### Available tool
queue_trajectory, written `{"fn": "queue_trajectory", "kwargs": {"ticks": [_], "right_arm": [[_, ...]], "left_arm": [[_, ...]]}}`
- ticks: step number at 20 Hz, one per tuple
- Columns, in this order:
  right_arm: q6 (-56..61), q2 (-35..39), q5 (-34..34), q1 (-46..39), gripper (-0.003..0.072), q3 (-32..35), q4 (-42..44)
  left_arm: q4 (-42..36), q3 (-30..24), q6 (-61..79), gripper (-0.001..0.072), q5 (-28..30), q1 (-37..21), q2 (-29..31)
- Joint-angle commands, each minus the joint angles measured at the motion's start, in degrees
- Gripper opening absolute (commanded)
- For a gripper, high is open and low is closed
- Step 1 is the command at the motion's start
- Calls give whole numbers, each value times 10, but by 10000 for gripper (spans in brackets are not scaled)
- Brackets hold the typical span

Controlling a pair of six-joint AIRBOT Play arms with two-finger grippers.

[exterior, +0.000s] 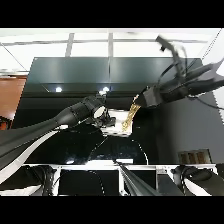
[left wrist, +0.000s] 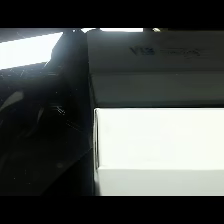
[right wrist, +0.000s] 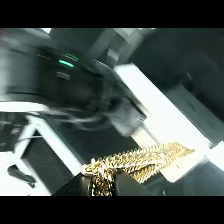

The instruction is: Fold the box and place the chain.

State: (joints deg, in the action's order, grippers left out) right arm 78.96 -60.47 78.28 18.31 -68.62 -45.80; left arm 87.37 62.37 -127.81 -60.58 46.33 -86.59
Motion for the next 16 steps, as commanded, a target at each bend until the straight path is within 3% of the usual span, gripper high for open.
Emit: {"fn": "queue_trajectory", "kwargs": {"ticks": [1, 5, 9, 16], "right_arm": [[9, -1, -59, 5, 12, 92, -10], [10, -5, -146, 47, 13, 162, 25], [10, -20, -209, 77, 14, 177, 37], [-3, -24, -210, 78, 13, 164, 62]], "left_arm": [[0, 0, 0, 26, 0, 0, 0], [0, 0, 0, 27, 0, 0, 0], [0, 0, 0, 26, 0, 0, 0], [0, 0, 0, 26, 0, 0, 0]]}}
